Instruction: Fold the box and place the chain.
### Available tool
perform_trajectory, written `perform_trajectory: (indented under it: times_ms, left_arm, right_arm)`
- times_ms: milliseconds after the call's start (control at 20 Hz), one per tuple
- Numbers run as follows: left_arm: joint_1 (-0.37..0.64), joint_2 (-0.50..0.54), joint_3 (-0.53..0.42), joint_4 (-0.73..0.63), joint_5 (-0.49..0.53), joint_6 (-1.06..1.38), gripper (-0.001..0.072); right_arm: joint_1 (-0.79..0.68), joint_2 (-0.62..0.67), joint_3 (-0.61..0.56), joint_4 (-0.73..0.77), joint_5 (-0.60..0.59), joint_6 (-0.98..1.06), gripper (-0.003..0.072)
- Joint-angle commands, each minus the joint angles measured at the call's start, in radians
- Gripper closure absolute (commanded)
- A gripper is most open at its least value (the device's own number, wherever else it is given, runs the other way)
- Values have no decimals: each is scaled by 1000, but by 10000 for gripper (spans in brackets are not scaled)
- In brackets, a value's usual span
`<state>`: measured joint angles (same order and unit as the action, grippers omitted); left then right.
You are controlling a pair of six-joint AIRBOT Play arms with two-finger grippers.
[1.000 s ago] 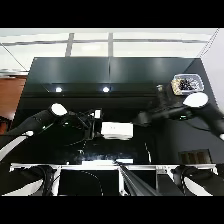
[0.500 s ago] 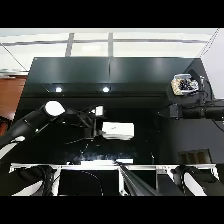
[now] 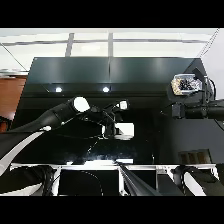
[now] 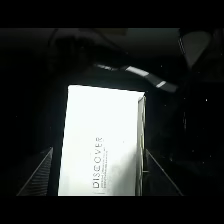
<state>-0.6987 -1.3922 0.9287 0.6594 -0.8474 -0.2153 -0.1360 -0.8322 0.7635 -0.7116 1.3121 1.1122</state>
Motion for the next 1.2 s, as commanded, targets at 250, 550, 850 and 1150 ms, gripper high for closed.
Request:
perform_trajectory:
  times_ms: [250,550,850,1150]
  left_arm:
    - [-13,-26,20,92,-39,-84,-3]
    - [-13,-27,20,92,-46,-84,-4]
    - [-53,-35,19,177,-11,-84,-4]
    - [-84,-103,19,229,53,-83,-4]
  right_arm:
    - [-1,1,0,-4,-43,-18,674]
    - [-1,1,0,-4,-45,-18,675]
    - [-1,1,0,-4,-45,-18,675]
    - [-1,1,0,-4,-45,-18,675]
